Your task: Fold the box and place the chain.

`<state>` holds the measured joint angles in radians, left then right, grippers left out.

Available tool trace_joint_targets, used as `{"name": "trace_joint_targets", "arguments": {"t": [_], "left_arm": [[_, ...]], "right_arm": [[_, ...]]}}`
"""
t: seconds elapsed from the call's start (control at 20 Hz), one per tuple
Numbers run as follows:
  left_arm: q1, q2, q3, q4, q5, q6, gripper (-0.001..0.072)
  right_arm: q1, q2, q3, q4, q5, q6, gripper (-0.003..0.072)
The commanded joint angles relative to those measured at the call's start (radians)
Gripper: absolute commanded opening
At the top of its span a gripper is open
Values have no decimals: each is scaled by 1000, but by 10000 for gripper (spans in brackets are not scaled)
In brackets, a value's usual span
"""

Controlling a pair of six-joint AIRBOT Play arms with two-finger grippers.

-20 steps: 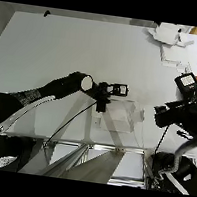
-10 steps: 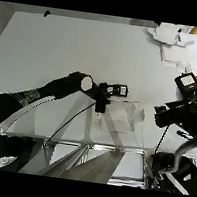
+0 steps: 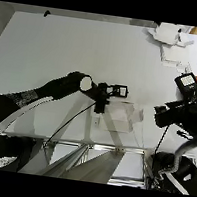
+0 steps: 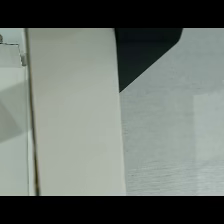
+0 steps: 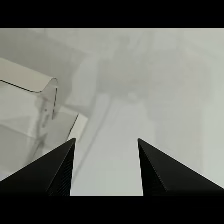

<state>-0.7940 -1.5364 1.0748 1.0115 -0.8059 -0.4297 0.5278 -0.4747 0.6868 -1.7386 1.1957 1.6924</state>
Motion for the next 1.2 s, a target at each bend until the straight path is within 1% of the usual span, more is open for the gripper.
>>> {"name": "trace_joint_targets", "arguments": {"t": [0.0, 0.3, 0.45, 0.55, 1.15], "left_arm": [[1, 7, 1, -8, 17, -13, 0], [1, 6, 1, -18, 36, -21, 0], [1, 5, 1, -80, 52, 47, 0], [1, 5, 1, -94, 63, 71, 0], [1, -24, 1, -92, 35, 71, 1]], "right_arm": [[1, 1, 0, 1, 0, 0, 436], [1, 1, 0, 1, 0, 0, 436], [1, 1, 0, 0, 0, 0, 436], [1, 1, 0, 0, 0, 0, 436], [1, 1, 0, 0, -4, 0, 436]]}}
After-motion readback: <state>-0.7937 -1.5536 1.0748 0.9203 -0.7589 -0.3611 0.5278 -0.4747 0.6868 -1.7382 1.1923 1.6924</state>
